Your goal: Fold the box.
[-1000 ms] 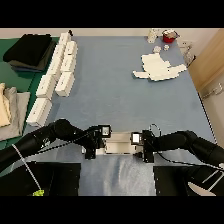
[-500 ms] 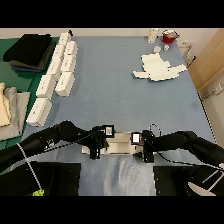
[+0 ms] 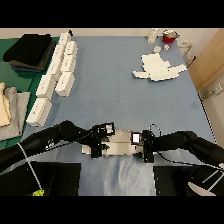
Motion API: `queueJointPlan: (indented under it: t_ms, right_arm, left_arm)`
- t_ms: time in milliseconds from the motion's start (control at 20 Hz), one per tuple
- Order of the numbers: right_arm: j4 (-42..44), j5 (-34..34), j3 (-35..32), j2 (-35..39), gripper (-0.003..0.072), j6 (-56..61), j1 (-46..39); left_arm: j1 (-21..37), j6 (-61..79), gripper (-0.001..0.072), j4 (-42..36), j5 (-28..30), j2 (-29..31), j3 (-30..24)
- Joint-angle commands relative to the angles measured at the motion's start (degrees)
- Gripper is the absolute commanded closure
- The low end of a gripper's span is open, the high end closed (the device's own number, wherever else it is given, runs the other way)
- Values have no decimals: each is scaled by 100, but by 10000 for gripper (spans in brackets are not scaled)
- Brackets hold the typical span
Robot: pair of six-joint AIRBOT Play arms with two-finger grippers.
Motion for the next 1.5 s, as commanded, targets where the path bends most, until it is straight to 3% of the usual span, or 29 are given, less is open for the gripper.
queueJointPlan:
  t_ms: [0,50,100,150,600,800,950,1000,1050,1150,1450]
  right_arm:
    - [0,2,0,-2,252,2,4]
    - [0,2,0,0,252,2,4]
    - [0,2,0,0,252,2,4]
    - [0,2,0,-2,252,2,4]
    - [0,2,0,-2,252,2,4]
    - [0,2,0,-2,252,2,4]
    - [0,4,0,-2,252,0,4]
    - [0,2,0,-2,252,0,4]
    - [0,2,0,0,252,0,4]
    - [0,2,0,0,252,2,4]
    - [0,2,0,0,252,2,4]
  left_arm:
    - [0,-28,381,-9,-4,-4,2]
    - [0,-85,403,-2,-2,-4,2]
    - [13,-109,603,94,-4,2,2]
    - [11,-114,697,334,0,20,4]
    - [13,-2133,699,2712,-243,756,2]
    - [0,-2197,697,2398,-1038,1051,-11]
    - [0,-1971,694,1934,-844,887,-46]
    - [-2,-1818,493,1792,-846,815,-46]
    - [-2,-1725,343,1641,-852,767,-46]
    - [-2,-1694,522,1582,-848,745,-46]
    - [-2,-1126,538,1200,-813,743,-46]
